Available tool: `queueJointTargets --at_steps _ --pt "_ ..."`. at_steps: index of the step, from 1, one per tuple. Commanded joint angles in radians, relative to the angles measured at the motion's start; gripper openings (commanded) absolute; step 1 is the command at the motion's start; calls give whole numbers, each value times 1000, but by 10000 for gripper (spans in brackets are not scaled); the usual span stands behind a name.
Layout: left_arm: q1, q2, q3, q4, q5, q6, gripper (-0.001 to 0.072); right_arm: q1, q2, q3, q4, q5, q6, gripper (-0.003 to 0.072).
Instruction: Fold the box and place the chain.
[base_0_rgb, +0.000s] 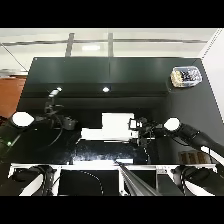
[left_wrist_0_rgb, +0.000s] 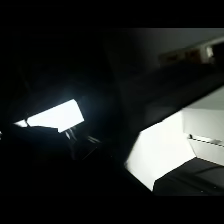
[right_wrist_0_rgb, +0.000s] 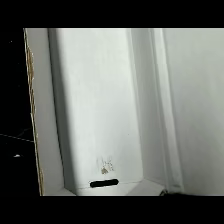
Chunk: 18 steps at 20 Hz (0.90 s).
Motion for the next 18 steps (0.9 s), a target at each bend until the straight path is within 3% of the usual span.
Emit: queueJointTargets --at_steps 1,4,8,12,18 --pt "196 7 -39 50 -143 -386 27 0 -1 0 0 0 0 456" --pt "189 -48 -98 -45 -196 -387 27 0 -1 0 0 0 0 456" --pt "94 -198 -127 -167 -200 -267 27 0 -1 0 0 0 0 456" --pt "-18 -306 -120 -354 -106 -127 26 0 -1 0 0 0 0 456" --pt "-89 -318 -42 -351 -75 -97 28 0 -1 0 0 0 0 456"
